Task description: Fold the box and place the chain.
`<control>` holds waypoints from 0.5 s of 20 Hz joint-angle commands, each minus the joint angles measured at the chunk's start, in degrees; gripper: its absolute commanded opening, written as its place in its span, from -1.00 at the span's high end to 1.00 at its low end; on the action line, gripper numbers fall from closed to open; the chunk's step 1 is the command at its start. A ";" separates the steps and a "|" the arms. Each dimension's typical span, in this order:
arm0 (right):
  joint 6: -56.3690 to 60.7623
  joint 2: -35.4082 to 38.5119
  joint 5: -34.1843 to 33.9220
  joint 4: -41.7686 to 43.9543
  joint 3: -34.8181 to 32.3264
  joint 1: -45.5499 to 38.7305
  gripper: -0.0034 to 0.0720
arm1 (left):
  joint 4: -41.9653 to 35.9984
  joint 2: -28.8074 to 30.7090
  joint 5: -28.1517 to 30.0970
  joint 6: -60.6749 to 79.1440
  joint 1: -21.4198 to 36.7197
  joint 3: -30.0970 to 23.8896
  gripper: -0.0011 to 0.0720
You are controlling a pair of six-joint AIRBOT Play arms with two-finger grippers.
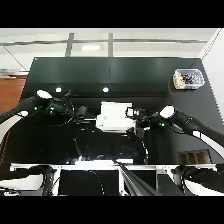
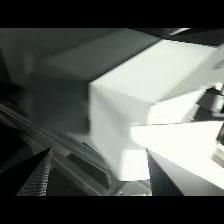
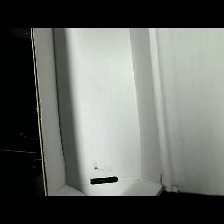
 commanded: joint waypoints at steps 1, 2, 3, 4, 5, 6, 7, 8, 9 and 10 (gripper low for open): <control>0.00 0.00 0.02 0.02 -0.02 0.07 0.48 | -0.09 -0.04 -3.13 0.35 -1.14 2.36 -0.97; 0.00 0.00 0.02 0.02 -0.02 0.07 0.48 | 0.02 -0.04 -2.91 0.24 -2.29 2.73 -0.96; 0.00 0.00 0.02 0.02 -0.02 0.07 0.48 | 0.92 -0.04 -2.34 -0.11 -3.87 3.28 -0.93; 0.00 0.00 0.02 0.02 -0.02 0.07 0.48 | 2.51 -0.04 -1.55 -0.76 -5.73 4.02 -0.93; 0.02 0.00 0.02 0.02 -0.02 0.07 0.47 | 4.70 -0.04 -0.57 -2.32 -7.43 4.87 -0.93; 0.00 0.00 0.00 0.02 -0.02 0.07 0.48 | 6.43 -0.04 0.00 -3.13 -9.16 5.79 -0.92; 0.00 0.00 0.02 0.02 -0.02 0.07 0.47 | 7.28 -0.04 0.48 -3.17 -10.78 6.71 -0.90; 0.00 0.00 0.00 0.02 -0.02 0.07 0.48 | 7.32 -0.02 0.85 -3.65 -12.00 7.39 -0.75; 0.00 0.00 0.00 0.02 -0.02 0.07 0.48 | 7.67 -0.02 1.14 -5.46 -13.03 8.09 -0.67; 0.00 0.00 0.00 0.02 -0.02 0.07 0.48 | 8.63 -0.02 1.36 -7.30 -13.86 8.74 -0.67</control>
